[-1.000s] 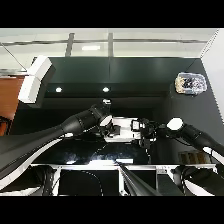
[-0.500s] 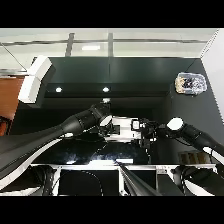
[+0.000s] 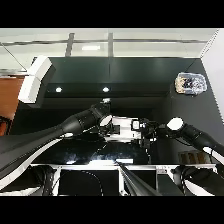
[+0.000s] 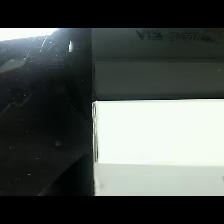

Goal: Fold the box and place the chain.

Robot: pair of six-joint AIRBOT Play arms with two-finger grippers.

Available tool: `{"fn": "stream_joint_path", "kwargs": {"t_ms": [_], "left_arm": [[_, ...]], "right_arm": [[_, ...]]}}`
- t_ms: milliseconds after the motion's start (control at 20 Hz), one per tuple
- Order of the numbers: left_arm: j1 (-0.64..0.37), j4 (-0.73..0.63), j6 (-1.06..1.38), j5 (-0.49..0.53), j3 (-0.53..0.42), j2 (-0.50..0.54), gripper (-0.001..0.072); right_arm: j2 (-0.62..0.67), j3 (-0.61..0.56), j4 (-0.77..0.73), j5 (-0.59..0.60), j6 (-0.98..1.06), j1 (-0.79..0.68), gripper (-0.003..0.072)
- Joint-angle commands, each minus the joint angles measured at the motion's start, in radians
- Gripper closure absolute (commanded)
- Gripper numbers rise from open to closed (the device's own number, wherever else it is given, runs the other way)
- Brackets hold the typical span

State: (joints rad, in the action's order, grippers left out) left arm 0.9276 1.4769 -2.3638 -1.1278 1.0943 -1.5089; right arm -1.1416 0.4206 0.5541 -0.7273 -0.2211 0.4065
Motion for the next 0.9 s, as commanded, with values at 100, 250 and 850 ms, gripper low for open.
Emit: {"fn": "stream_joint_path", "kwargs": {"t_ms": [100, 250, 850], "left_arm": [[-0.001, 0.000, 0.002, 0.000, 0.001, 0.001, 0.0686], [-0.002, 0.011, 0.003, -0.004, 0.001, 0.001, 0.0686], [-0.002, 0.029, 0.003, -0.002, 0.001, 0.002, 0.0683]], "right_arm": [[0.002, 0.005, 0.001, 0.000, 0.037, 0.000, 0.0453], [0.026, 0.009, 0.060, -0.013, 0.057, 0.000, 0.0063], [0.151, 0.013, 0.224, -0.117, 0.161, -0.057, 0.0064]]}}
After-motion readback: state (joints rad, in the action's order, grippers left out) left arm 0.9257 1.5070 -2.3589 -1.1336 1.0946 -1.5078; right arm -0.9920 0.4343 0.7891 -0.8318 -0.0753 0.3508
